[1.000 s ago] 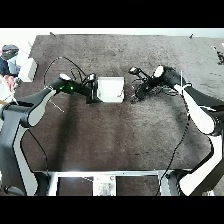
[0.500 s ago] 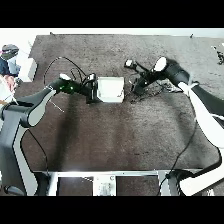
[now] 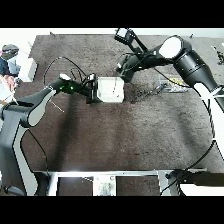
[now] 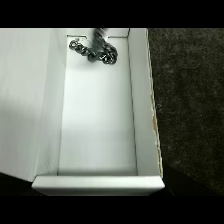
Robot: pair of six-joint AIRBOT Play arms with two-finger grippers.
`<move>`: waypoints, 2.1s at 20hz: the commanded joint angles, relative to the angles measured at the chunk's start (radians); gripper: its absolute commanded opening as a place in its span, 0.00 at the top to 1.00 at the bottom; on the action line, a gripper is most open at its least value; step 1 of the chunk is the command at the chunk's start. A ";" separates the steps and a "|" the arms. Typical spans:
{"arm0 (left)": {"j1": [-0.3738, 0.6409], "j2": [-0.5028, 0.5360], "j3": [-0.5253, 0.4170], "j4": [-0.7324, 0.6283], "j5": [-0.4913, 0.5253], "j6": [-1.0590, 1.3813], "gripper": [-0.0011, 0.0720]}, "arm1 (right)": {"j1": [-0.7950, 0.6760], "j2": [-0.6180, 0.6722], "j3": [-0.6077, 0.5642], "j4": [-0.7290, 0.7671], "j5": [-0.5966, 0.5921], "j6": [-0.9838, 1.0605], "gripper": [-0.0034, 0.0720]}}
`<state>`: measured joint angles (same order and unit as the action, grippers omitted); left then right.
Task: Fold the box and place the chain.
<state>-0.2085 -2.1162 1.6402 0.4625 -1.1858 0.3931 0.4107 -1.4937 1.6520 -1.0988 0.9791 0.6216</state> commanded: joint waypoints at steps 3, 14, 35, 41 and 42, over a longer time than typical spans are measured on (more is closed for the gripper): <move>0.000 0.000 0.001 0.000 0.000 0.000 0.32 | 0.087 -0.027 0.088 0.005 -0.082 0.039 0.94; 0.000 0.000 0.001 0.000 0.000 0.000 0.32 | 0.034 -0.155 0.021 -0.124 0.066 0.165 0.92; 0.000 0.000 0.001 0.000 0.000 0.000 0.32 | -0.287 -0.383 -0.053 -0.131 0.111 -0.155 0.57; 0.000 0.000 0.001 0.000 0.000 0.000 0.32 | -0.260 -0.419 -0.038 -0.136 0.113 -0.181 0.66; 0.000 0.000 0.001 0.000 0.000 0.000 0.32 | -0.260 -0.422 -0.038 -0.137 0.109 -0.182 0.66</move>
<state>-0.2085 -2.1162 1.6402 0.4625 -1.1862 0.3927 0.1459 -1.9022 1.6104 -1.2320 1.0935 0.4545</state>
